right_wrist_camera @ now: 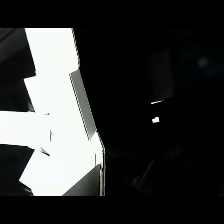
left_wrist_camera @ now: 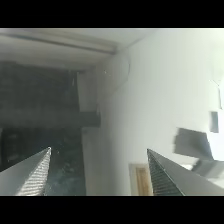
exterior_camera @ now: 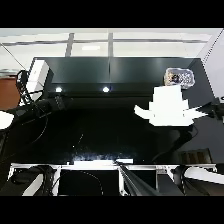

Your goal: Fold the box and place the chain.

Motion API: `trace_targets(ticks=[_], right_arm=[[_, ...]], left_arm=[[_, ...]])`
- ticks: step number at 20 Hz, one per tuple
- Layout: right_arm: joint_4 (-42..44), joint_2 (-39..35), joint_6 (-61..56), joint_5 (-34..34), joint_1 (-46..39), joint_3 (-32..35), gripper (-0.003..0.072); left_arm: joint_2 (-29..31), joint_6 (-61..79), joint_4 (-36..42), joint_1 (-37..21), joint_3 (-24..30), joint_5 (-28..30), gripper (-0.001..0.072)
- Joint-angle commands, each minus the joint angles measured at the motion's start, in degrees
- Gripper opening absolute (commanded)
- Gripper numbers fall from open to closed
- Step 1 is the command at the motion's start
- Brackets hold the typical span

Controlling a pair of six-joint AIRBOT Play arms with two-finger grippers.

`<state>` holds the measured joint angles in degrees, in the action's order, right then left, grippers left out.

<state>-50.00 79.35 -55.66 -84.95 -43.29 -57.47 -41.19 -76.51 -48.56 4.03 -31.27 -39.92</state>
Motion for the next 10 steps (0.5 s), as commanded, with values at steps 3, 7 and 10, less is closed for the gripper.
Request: trace_targets(ticks=[3, 7, 10], right_arm=[[6.8, -13.0, 0.4, 8.2, 15.0, 9.6, 0.0043], [8.8, -26.7, 0.4, 17.5, 27.8, 21.8, 0.0043], [13.0, -36.0, 1.2, 28.1, 37.1, 32.2, 0.0043]], left_arm=[[-0.1, 2.0, -0.4, 2.5, 0.0, -5.7, 0.0701], [-2.2, 2.6, 2.6, 3.5, 0.0, -7.3, 0.0699], [-8.7, 4.6, 8.3, 3.4, 0.0, -9.7, 0.0699]])
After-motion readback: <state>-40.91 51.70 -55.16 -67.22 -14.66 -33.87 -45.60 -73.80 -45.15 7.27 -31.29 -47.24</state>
